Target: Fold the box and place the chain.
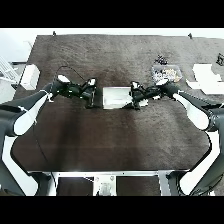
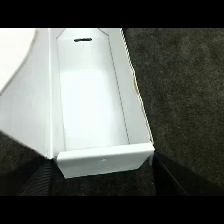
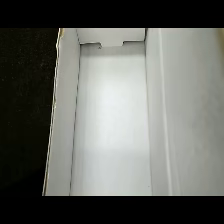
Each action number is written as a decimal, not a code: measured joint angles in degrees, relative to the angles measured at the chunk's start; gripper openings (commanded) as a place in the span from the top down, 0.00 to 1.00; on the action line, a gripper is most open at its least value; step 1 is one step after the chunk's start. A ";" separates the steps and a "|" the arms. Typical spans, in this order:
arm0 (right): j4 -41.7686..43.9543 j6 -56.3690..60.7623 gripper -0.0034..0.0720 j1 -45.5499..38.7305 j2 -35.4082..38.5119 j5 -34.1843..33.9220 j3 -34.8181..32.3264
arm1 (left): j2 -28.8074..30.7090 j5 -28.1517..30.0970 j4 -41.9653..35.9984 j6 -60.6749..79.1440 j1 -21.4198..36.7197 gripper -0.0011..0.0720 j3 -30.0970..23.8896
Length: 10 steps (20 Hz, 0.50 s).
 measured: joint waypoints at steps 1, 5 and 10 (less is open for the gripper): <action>0.00 0.00 0.18 0.00 0.00 0.00 0.00 | 0.00 0.04 0.00 0.02 -0.09 0.00 0.00; 0.04 0.00 0.18 0.00 0.00 -0.02 0.00 | -0.61 0.55 -0.20 0.04 -0.20 0.00 0.00; 0.13 0.04 0.18 0.00 0.00 -0.17 0.00 | -2.84 2.03 -2.56 0.31 -0.79 0.00 0.15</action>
